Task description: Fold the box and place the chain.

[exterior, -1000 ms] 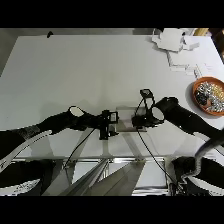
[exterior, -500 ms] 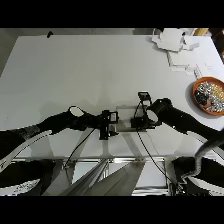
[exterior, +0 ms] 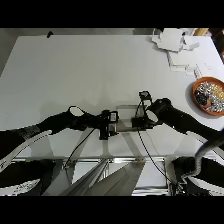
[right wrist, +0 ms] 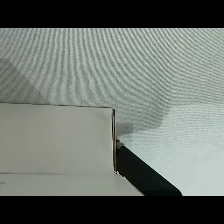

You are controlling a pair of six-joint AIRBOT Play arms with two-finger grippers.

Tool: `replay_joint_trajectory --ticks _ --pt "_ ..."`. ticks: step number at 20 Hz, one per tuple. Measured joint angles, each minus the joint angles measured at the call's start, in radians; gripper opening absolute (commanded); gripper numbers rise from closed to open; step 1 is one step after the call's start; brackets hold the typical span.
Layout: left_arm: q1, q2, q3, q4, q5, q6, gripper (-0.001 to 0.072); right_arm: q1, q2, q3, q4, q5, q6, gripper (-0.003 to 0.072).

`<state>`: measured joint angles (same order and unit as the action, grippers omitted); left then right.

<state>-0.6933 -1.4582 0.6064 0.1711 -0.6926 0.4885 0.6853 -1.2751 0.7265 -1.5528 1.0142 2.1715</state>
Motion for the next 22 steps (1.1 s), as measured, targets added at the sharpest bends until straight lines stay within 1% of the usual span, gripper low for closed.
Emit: replay_joint_trajectory --ticks 1,2,12,13,16,17,20,22 --pt "0.0 0.0 0.0 0.001 0.0 0.002 0.0273 0.0 0.0 0.0 0.0 0.001 -0.004 0.0268" --pt "0.0 0.0 0.0 0.002 0.0 0.003 0.0273 0.001 0.002 0.0 -0.001 0.003 -0.005 0.0323" --pt "0.0 0.0 0.0 0.001 0.0 0.0 0.0273 0.0 0.063 -0.001 -0.069 -0.006 0.0 0.0318" --pt "0.0 0.0 0.0 0.001 0.0 0.0 0.0273 0.001 0.063 -0.002 -0.074 -0.008 0.003 0.0303" --pt "0.0 0.0 0.0 0.0 0.0 0.0 0.0273 0.001 0.051 -0.003 -0.082 -0.01 0.018 0.0289" --pt "0.0 0.0 0.0 0.0 0.0 0.0 0.0273 0.001 0.045 -0.003 -0.082 -0.01 0.021 0.0216" --pt "0.0 0.0 0.0 0.0 0.001 0.001 0.0273 0.001 0.032 -0.003 -0.076 -0.01 0.025 0.0051" --pt "0.0 0.0 0.0 0.0 0.001 0.0 0.0273 0.0 0.029 -0.003 -0.071 -0.007 0.032 0.0024"
